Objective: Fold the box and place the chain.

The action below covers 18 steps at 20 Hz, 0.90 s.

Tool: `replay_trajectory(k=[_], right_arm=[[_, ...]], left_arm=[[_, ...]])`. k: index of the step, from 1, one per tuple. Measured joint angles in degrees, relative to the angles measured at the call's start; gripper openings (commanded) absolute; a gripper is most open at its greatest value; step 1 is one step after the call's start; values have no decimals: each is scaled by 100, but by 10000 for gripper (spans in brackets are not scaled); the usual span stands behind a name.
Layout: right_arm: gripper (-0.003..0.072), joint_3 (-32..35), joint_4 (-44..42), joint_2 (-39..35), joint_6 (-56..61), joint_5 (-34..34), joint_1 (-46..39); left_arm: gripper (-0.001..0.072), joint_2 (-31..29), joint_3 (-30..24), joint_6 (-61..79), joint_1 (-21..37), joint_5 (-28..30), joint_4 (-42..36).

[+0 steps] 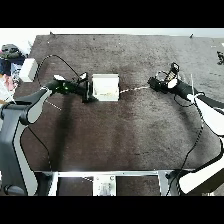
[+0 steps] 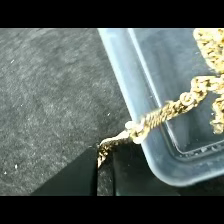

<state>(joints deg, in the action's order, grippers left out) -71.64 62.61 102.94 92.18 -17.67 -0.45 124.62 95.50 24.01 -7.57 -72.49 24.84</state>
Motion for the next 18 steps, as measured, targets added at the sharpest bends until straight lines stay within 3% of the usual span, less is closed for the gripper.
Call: replay_trajectory(k=[1,8,14,18], right_arm=[[11,-13,-2,15,20,33,4],[14,-37,-92,-332,-101,-254,234],[14,-39,-111,-1797,-754,-859,929],[14,-46,-114,-2627,-1008,-802,1558]], left_arm=[[404,0,0,0,0,0,0],[404,0,0,0,0,-2,-2],[404,0,0,2,0,-4,-2],[404,0,0,0,0,-4,-2]])
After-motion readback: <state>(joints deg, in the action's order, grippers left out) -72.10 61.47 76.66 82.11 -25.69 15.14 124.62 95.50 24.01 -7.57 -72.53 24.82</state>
